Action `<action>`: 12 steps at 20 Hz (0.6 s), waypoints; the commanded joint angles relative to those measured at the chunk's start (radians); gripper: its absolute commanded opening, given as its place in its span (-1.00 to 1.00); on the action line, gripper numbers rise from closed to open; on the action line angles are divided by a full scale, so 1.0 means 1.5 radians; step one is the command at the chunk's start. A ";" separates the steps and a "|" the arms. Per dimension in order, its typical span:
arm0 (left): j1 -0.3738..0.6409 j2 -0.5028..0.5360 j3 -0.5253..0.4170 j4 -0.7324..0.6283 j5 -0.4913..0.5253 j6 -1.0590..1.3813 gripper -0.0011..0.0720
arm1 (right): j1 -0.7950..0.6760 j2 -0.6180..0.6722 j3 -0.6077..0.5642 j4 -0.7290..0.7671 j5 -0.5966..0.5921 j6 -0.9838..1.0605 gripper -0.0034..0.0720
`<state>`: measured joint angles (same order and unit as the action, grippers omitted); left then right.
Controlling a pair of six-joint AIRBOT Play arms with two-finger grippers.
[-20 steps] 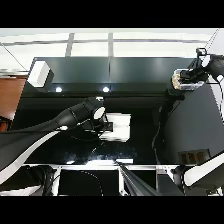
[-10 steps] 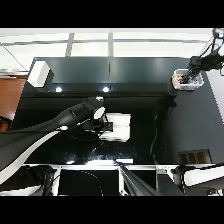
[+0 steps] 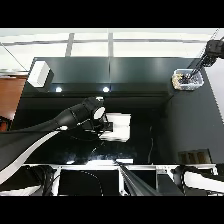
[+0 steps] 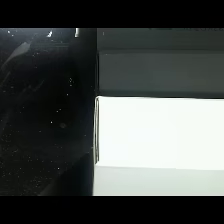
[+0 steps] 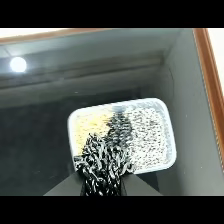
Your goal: Fold the box and place the chain.
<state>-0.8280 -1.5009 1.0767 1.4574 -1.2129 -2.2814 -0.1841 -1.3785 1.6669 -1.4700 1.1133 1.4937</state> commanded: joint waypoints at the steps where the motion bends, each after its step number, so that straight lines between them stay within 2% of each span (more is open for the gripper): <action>1: 0.000 0.000 0.000 0.000 0.000 0.000 -0.89 | 0.019 0.060 -0.003 0.012 -0.031 -0.024 -0.87; 7: 0.000 0.000 0.000 0.000 0.000 0.000 -0.89 | 0.004 0.045 -0.003 -0.025 -0.078 -0.016 -0.87; 12: 0.000 0.000 0.000 0.000 0.000 0.000 -0.89 | -0.027 -0.032 -0.003 -0.033 -0.097 -0.008 -0.87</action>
<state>-0.8280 -1.5009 1.0767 1.4574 -1.2129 -2.2818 -0.2058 -1.3693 1.6630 -1.5105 0.9920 1.4746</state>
